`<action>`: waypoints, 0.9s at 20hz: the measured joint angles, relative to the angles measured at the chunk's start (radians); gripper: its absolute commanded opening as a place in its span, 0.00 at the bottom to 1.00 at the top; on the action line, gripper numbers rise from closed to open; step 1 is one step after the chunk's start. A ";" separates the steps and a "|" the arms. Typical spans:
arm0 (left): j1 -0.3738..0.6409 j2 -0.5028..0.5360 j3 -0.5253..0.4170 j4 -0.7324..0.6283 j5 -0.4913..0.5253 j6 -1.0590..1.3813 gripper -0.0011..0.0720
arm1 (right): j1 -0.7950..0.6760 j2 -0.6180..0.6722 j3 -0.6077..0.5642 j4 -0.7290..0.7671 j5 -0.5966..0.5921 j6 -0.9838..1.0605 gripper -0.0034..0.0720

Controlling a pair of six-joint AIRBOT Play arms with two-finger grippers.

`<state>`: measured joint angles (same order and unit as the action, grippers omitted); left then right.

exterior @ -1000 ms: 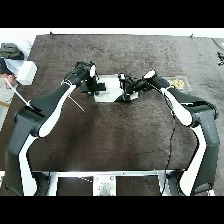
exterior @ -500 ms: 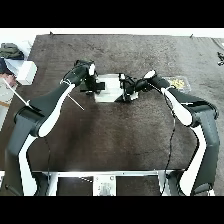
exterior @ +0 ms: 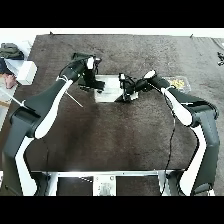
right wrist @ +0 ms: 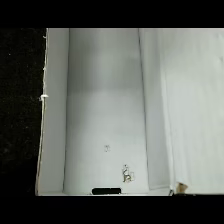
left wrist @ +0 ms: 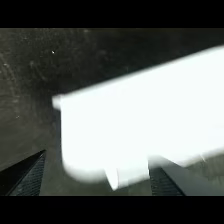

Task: Fold the box and place the chain.

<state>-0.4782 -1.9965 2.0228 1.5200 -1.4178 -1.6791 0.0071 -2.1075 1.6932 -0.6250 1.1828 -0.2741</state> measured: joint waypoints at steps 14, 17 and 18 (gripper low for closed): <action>0.257 0.175 -0.143 -0.496 0.136 0.664 0.99 | 0.000 0.000 0.000 0.001 -0.001 0.001 0.41; 0.364 0.178 -0.272 -0.681 0.182 0.938 0.99 | 0.000 0.000 0.000 0.001 -0.001 0.001 0.41; 0.387 0.178 -0.315 -0.716 0.208 1.007 0.99 | 0.000 0.000 0.000 0.001 -0.001 0.001 0.41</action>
